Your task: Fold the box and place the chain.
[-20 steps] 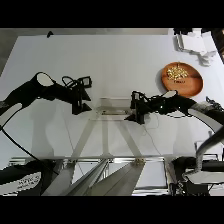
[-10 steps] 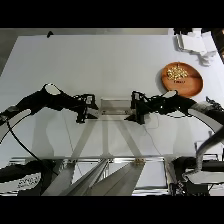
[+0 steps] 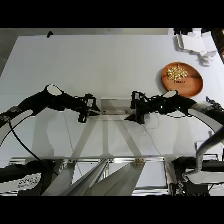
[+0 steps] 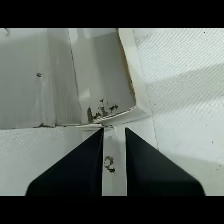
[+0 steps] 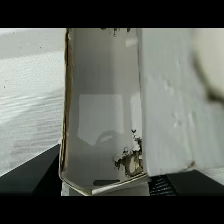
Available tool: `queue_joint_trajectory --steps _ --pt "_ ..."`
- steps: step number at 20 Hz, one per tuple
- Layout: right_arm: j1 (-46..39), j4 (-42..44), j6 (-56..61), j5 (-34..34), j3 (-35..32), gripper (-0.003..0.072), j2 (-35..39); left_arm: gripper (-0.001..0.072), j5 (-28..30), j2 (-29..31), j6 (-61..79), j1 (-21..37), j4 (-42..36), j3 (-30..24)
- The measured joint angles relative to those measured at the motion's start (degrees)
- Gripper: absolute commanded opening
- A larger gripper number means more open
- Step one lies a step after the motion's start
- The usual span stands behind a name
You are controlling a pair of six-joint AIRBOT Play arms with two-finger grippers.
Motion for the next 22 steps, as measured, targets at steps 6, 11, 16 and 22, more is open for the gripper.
queue_joint_trajectory --steps 6,11,16,22 --pt "-0.02 -0.02 0.02 -0.04 0.02 0.0448 0.02 0.0139 -0.46 -0.98 0.42 -0.02 -5.01 0.00" --pt "0.00 -0.15 0.00 0.09 0.00 0.0448 0.00 0.0306 -2.03 -2.75 0.39 -0.02 -6.86 0.00" --pt "0.00 -0.09 0.00 0.07 0.00 0.0448 0.00 0.0321 -1.60 -3.54 -1.22 -0.02 -7.26 0.00" --pt "0.00 0.13 0.02 0.07 0.02 0.0448 0.00 0.0013 -0.94 -3.23 -2.49 0.31 -7.32 0.00"
